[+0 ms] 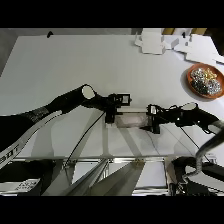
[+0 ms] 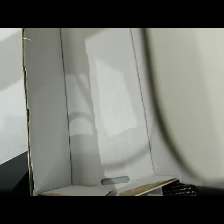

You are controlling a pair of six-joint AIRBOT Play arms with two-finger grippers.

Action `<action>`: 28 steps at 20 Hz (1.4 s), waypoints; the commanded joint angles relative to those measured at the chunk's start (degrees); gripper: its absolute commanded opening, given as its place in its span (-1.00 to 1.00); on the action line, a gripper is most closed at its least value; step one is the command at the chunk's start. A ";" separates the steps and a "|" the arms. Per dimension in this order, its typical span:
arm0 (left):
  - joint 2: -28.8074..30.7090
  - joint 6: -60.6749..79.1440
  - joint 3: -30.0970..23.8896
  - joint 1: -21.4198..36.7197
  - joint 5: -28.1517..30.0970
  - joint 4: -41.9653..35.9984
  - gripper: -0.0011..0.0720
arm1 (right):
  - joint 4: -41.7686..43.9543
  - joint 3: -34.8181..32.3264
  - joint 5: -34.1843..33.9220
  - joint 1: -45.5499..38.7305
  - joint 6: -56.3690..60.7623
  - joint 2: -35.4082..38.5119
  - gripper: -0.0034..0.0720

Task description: Fold the box and place the chain.

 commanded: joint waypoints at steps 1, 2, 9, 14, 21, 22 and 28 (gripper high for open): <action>0.04 -0.04 0.02 0.00 0.04 0.00 -0.96 | 0.33 0.02 -0.31 1.03 0.09 -0.04 0.79; 0.04 -0.07 0.02 0.00 0.07 0.00 -0.96 | 0.26 0.02 -0.50 1.03 0.11 -0.04 0.78; 0.02 -0.07 0.02 0.00 0.04 0.00 -0.96 | -0.42 0.02 -1.33 -0.04 0.24 -0.04 0.48; 0.04 -0.04 0.02 0.00 0.04 0.00 -0.96 | -1.42 0.02 -0.96 -0.44 0.35 -0.04 0.46; 0.04 -0.04 0.02 0.00 0.04 0.00 -0.96 | -1.42 0.02 -1.25 -0.44 0.35 -0.02 0.38; 0.04 -0.04 0.02 0.00 0.04 0.00 -0.96 | -1.44 0.02 -1.25 -0.44 0.35 0.04 0.36; 0.04 -0.07 0.02 0.00 0.04 0.00 -0.96 | -1.64 0.02 -1.25 -0.44 0.35 0.09 0.36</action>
